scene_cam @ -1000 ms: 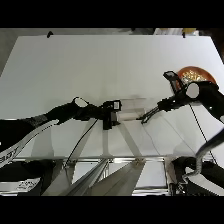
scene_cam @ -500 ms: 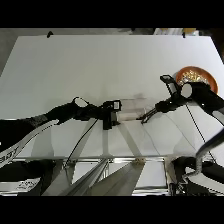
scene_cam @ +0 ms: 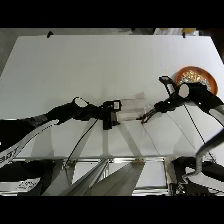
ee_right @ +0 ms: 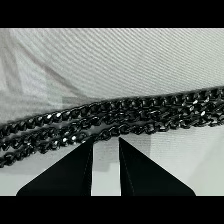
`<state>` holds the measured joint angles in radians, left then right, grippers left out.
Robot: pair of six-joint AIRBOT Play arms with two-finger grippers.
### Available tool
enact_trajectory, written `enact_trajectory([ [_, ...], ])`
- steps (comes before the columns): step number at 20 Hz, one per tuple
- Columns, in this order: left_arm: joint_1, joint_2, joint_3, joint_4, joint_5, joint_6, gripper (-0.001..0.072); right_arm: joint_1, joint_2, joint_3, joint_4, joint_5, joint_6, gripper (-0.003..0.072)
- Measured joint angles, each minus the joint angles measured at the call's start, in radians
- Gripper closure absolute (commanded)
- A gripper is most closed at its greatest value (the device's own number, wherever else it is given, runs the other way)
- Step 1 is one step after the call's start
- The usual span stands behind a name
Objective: Fold the box and place the chain.
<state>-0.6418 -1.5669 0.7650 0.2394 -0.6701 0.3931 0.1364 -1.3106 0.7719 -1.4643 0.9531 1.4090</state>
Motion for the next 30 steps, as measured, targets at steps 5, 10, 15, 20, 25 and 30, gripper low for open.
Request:
enact_trajectory([
  [5,0.000,0.000,0.000,0.000,0.000,0.000,0.0501,-0.001,-0.025,0.001,0.003,0.003,0.005,0.0661],
  [10,0.000,0.000,0.000,0.000,0.000,0.000,0.0501,-0.001,-0.029,0.001,0.002,0.002,0.008,0.0677],
  [15,0.000,0.000,0.000,0.000,0.000,0.000,0.0501,0.000,0.068,0.000,-0.001,0.052,0.008,0.0677],
  [20,0.000,0.000,0.000,0.000,0.000,0.000,0.0501,0.000,0.255,0.000,0.064,0.106,-0.005,0.0677],
  [25,0.000,0.000,0.000,0.000,0.000,0.000,0.0501,0.000,0.436,0.000,0.274,0.135,-0.091,0.0676],
  [30,0.000,0.000,0.000,0.000,0.000,0.000,0.0501,0.011,0.523,0.000,0.576,0.151,-0.216,0.0676],
])
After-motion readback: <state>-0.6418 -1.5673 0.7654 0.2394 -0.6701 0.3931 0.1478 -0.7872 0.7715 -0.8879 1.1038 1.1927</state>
